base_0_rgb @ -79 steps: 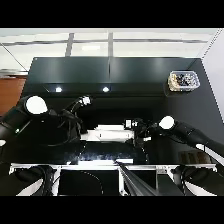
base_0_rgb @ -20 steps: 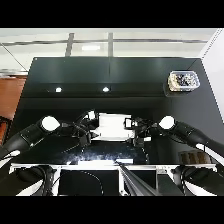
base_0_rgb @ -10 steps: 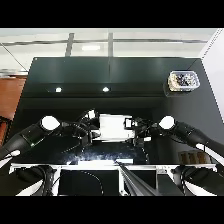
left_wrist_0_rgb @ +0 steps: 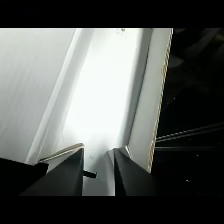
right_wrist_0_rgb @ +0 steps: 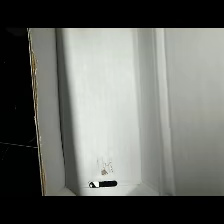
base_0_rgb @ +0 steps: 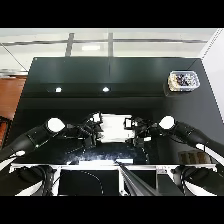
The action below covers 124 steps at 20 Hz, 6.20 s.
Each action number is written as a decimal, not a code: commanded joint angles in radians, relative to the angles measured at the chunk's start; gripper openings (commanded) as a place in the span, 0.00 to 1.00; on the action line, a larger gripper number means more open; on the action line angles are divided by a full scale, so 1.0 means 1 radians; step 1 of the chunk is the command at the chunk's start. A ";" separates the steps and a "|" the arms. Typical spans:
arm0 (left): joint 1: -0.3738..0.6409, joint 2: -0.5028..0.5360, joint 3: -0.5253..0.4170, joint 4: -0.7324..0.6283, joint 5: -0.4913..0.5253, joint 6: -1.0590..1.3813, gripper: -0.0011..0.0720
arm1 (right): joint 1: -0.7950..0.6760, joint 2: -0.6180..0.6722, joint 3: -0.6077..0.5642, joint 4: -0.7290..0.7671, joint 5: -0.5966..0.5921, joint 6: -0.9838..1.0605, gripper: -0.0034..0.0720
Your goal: Fold the box and place the chain.
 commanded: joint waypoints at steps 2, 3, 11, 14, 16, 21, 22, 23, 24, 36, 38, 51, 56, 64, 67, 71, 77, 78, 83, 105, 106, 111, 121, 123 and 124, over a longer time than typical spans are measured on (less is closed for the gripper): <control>-0.005 -0.004 -0.001 -0.001 0.020 0.003 0.58 | 0.001 -0.001 -0.001 0.000 0.000 -0.001 0.51; -0.005 -0.004 -0.001 -0.001 0.019 0.004 0.62 | 0.001 -0.001 -0.001 0.000 0.000 -0.001 0.51; -0.002 0.002 0.002 0.004 0.006 -0.001 0.19 | 0.001 -0.001 -0.001 0.000 0.000 -0.001 0.51; 0.057 0.058 0.033 0.129 -0.070 -0.125 0.05 | 0.001 -0.001 -0.001 0.000 0.000 -0.001 0.51; 0.163 0.138 0.037 0.256 -0.071 -0.332 0.05 | 0.001 -0.001 -0.001 0.000 0.000 -0.001 0.51; 0.591 0.271 0.035 0.317 -0.192 -0.990 0.05 | 0.001 -0.001 -0.001 0.000 -0.001 -0.001 0.51; 0.666 0.263 0.034 0.317 -0.264 -1.037 0.05 | 0.001 -0.001 -0.001 0.000 -0.001 -0.001 0.51; 0.718 0.252 0.031 0.317 -0.325 -1.040 0.05 | 0.001 -0.001 -0.001 0.000 -0.001 -0.001 0.51; 0.755 0.235 0.019 0.314 -0.371 -1.108 0.05 | 0.001 -0.001 -0.001 0.000 -0.001 -0.001 0.51; 0.567 -0.117 -0.045 0.114 -0.417 -1.103 0.05 | 0.001 -0.001 -0.001 0.000 -0.001 -0.001 0.51; 0.523 -0.134 -0.045 0.098 -0.386 -1.103 0.05 | 0.001 -0.001 -0.001 0.000 -0.001 -0.001 0.51; 0.474 -0.122 0.042 -0.053 -0.456 -0.890 0.97 | 0.001 -0.001 -0.001 0.002 -0.003 -0.001 0.51; 0.361 -0.120 0.081 -0.049 -0.411 -0.917 0.97 | 0.001 -0.001 -0.001 0.002 -0.004 -0.001 0.51; 0.166 -0.120 0.125 0.086 -0.228 -1.126 0.96 | 0.001 -0.001 -0.001 0.002 -0.004 -0.001 0.51; 0.114 -0.120 0.125 0.128 -0.188 -1.193 0.96 | 0.001 -0.001 -0.001 0.002 -0.004 -0.001 0.51; 0.086 -0.120 0.130 0.137 -0.150 -1.241 0.96 | 0.001 -0.001 -0.001 0.002 -0.004 -0.001 0.51; 0.076 -0.120 0.142 0.171 -0.177 -1.334 0.93 | 0.001 -0.001 -0.001 0.002 -0.004 -0.001 0.51; 0.056 -0.120 0.162 0.249 -0.179 -1.407 0.93 | 0.001 -0.001 -0.001 0.002 -0.005 0.000 0.51; -0.154 -0.126 0.327 0.787 -0.222 -1.925 0.93 | 0.001 -0.001 -0.001 0.002 -0.005 0.000 0.51; -0.322 -0.269 0.484 0.938 -0.365 -2.206 0.33 | 0.001 -0.001 -0.001 0.002 -0.006 0.000 0.51; -0.322 -0.280 0.498 0.963 -0.388 -2.226 0.33 | 0.001 -0.001 -0.001 0.002 -0.006 0.000 0.51; -0.322 -0.311 0.520 0.990 -0.399 -2.272 0.33 | 0.001 -0.001 -0.001 0.002 -0.006 0.000 0.51; -0.322 -0.321 0.522 0.973 -0.380 -2.279 0.14 | 0.001 -0.001 -0.001 0.002 -0.006 0.000 0.51; -0.322 -0.321 0.522 0.971 -0.381 -2.279 0.07 | 0.001 -0.001 -0.001 0.002 -0.006 0.000 0.51; -0.322 -0.321 0.522 0.972 -0.381 -2.279 0.07 | 0.001 -0.001 -0.001 0.002 -0.006 0.000 0.51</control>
